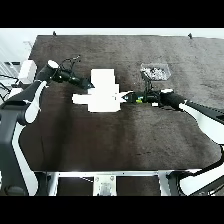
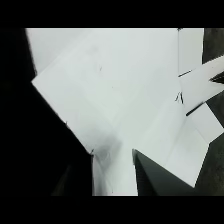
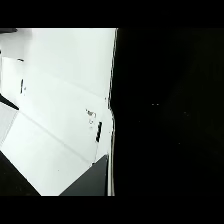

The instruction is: Fold the box and place the chain.

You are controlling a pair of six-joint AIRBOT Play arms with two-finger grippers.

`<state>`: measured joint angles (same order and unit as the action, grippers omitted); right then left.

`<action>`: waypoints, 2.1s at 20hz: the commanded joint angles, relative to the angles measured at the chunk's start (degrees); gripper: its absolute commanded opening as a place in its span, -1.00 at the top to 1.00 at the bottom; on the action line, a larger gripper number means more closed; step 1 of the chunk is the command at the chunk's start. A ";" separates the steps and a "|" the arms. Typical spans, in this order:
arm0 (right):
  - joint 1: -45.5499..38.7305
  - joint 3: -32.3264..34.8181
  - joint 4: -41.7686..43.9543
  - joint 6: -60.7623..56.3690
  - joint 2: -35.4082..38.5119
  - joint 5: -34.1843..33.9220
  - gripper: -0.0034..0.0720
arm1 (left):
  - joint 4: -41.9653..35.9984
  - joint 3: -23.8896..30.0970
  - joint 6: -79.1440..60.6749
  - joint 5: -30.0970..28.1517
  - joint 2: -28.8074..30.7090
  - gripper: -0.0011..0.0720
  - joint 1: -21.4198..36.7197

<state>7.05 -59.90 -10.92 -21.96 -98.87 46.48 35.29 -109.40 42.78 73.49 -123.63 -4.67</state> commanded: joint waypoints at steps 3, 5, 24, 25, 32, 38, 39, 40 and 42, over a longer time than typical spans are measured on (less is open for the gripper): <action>0.07 0.02 -0.02 -0.02 0.04 0.02 0.88 | -4.87 -0.07 -2.36 0.57 -0.68 -0.15 0.04; 0.04 0.02 -0.02 -0.04 0.04 0.02 0.88 | -4.81 -0.07 -2.34 1.36 -1.14 -0.15 0.04; -6.95 0.00 0.00 0.13 2.49 5.11 0.44 | -13.07 -0.04 -32.61 11.26 -1.53 0.93 0.17; -8.68 0.00 0.02 0.13 3.28 5.60 0.44 | -13.42 0.13 -34.84 11.80 -1.40 0.93 0.17; -12.07 0.72 -0.22 0.96 5.92 8.57 0.45 | -15.34 13.00 -52.92 4.13 5.44 0.93 0.04; -12.35 1.55 -0.22 1.51 6.16 8.68 0.45 | -20.22 18.78 -66.29 0.33 5.64 0.93 0.04; -12.35 1.57 -0.20 1.64 6.16 8.68 0.45 | -20.35 18.88 -67.14 -0.04 5.38 0.93 0.04; -12.35 1.64 -0.20 1.66 6.16 8.68 0.45 | -20.33 18.88 -67.28 -0.79 5.05 0.93 0.04; -12.33 1.84 -0.20 1.66 6.16 8.68 0.45 | -20.68 18.88 -67.32 -1.97 4.17 0.93 -0.04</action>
<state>-5.28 -58.30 -11.11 -20.45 -92.77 55.05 15.57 -91.20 -21.67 73.69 -118.76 -4.64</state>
